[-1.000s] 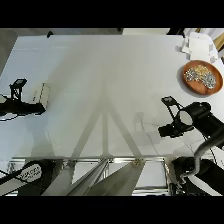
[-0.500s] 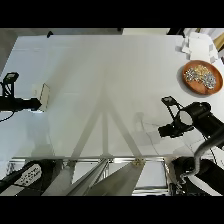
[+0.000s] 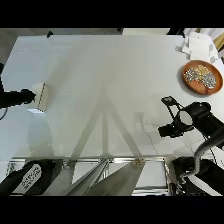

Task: Fold the box and place the chain.

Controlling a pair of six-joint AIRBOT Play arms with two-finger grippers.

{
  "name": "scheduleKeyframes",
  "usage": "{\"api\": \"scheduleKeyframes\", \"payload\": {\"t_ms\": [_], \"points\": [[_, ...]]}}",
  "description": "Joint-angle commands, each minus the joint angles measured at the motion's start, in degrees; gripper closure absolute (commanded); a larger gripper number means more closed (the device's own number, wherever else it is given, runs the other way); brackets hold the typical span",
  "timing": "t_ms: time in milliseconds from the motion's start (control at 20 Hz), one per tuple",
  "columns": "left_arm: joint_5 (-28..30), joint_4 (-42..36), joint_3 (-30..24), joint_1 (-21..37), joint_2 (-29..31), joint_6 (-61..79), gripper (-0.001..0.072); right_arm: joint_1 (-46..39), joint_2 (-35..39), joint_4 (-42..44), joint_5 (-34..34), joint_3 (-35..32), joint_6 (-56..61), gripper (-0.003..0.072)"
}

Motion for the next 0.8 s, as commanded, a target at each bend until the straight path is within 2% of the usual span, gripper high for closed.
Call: {"api": "scheduleKeyframes", "payload": {"t_ms": [0, 100, 750], "points": [[-7.98, -2.01, 0.04, -0.02, 0.72, 0.09, 0.0707, 0.02, -0.02, 0.02, 0.00, -0.02, 0.00, 0.0676], [-9.94, -2.08, 0.07, -0.02, 0.74, 0.04, 0.0695, 0.02, -0.02, 0.02, 0.00, -0.02, 0.00, 0.0676], [-10.03, -2.05, 0.07, 0.00, 0.74, 0.07, 0.0696, 0.02, -0.02, 0.02, 0.00, -0.02, 0.00, 0.0676]]}}
